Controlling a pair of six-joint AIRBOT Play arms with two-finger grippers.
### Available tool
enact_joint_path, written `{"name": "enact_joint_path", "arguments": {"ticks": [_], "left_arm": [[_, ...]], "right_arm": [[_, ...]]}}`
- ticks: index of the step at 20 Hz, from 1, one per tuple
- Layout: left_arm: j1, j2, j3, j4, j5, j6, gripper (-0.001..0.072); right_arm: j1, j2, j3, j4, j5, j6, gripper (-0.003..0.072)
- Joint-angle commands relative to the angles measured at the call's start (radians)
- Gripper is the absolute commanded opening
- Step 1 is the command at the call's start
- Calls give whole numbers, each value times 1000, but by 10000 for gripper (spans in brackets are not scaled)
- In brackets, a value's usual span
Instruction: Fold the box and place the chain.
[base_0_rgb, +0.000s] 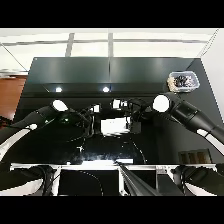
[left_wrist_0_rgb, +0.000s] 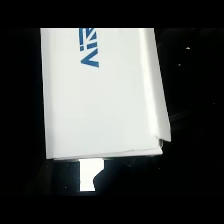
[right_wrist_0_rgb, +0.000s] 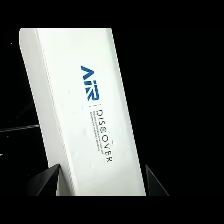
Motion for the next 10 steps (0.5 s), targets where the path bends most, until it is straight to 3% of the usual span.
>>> {"name": "enact_joint_path", "arguments": {"ticks": [1,10], "left_arm": [[0,-1,-1,0,-2,2,461],[0,-1,-1,0,-2,2,461]], "right_arm": [[1,9,1,4,-7,6,650],[1,28,1,28,-7,6,646]]}}
